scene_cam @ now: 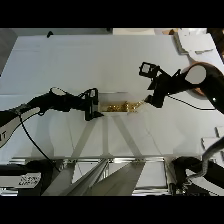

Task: Fold the box and place the chain.

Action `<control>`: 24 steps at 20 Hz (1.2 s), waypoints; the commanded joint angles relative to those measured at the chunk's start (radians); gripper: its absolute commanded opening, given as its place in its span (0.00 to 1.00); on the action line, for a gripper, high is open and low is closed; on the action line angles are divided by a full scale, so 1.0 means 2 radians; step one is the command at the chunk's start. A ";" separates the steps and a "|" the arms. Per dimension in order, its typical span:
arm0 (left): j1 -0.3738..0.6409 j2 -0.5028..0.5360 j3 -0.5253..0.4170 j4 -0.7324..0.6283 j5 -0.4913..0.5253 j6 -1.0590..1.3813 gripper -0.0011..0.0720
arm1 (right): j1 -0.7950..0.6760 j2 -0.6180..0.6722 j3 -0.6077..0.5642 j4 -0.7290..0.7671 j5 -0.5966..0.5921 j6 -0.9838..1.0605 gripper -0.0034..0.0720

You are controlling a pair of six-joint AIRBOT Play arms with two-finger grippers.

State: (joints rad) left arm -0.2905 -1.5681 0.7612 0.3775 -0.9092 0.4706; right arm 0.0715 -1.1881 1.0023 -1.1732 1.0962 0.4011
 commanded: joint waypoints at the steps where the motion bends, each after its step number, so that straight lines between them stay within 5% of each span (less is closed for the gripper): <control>1: 0.000 0.000 0.000 0.000 0.000 0.000 0.45 | -0.015 -0.042 0.000 0.032 0.007 -0.130 0.82; 7: 0.000 0.000 0.000 0.000 0.000 0.000 0.45 | -0.006 -0.114 -0.003 0.072 -0.033 -0.167 0.91; 16: 0.000 0.000 0.000 0.000 0.000 0.000 0.45 | 0.011 -0.121 -0.088 0.117 -0.112 -0.231 0.91; 24: 0.000 0.000 0.000 0.000 0.000 0.000 0.45 | 0.012 -0.135 -0.094 0.146 -0.159 -0.221 0.90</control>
